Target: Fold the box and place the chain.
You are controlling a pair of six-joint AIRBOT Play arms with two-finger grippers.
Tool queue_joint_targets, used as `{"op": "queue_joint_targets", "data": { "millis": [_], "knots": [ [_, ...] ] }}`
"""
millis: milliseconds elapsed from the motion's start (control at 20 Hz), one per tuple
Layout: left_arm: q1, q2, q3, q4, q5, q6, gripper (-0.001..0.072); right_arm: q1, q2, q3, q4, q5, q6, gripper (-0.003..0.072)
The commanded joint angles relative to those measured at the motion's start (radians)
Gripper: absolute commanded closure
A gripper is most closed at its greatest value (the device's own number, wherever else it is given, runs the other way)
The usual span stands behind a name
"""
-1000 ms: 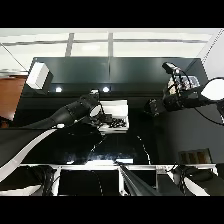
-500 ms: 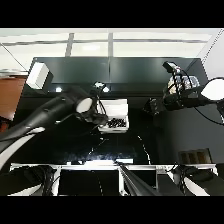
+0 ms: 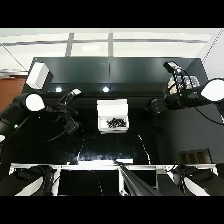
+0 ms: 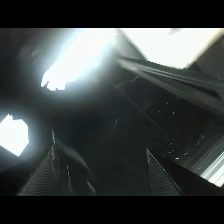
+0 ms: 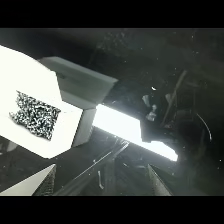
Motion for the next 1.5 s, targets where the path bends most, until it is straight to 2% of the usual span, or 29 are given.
{"op": "queue_joint_targets", "data": {
  "millis": [0, 100, 150, 300, 550, 600, 750, 950, 1250, 1450],
  "knots": [
    [0.068, -0.012, -0.100, -0.181, 0.138, 0.679, 0.0011, -0.001, 0.000, 0.000, -0.009, -0.007, 0.005, 0.0006],
    [0.070, -0.049, -0.098, -0.266, 0.249, 0.782, 0.0010, 0.000, 0.000, 0.000, -0.006, -0.016, 0.009, 0.0006],
    [0.070, -0.076, -0.089, -0.318, 0.262, 0.808, 0.0010, 0.000, 0.000, 0.000, -0.006, -0.028, 0.009, 0.0006],
    [0.070, -0.158, -0.060, -0.431, 0.210, 0.920, 0.0010, 0.000, 0.000, 0.000, -0.004, -0.065, 0.009, 0.0006],
    [0.061, -0.213, -0.034, -0.415, 0.117, 0.929, 0.0011, -0.001, 0.000, 0.000, -0.004, -0.071, 0.008, 0.0005],
    [0.062, -0.212, -0.033, -0.401, 0.103, 0.863, 0.0013, -0.001, 0.000, 0.000, -0.004, -0.071, 0.008, 0.0006],
    [0.062, -0.211, -0.032, -0.397, 0.110, 0.803, 0.0014, 0.000, 0.000, 0.000, -0.004, -0.071, 0.008, 0.0006],
    [0.059, -0.226, -0.032, -0.454, 0.111, 0.937, 0.0014, 0.000, 0.000, 0.000, -0.004, -0.074, 0.008, 0.0006],
    [-0.004, -0.274, -0.031, -0.464, 0.108, 0.945, 0.0013, 0.000, 0.000, 0.000, -0.004, -0.076, 0.008, 0.0006],
    [-0.011, -0.278, -0.031, -0.460, 0.135, 0.925, 0.0012, 0.000, 0.000, 0.000, -0.003, -0.076, 0.008, 0.0005]
  ]
}}
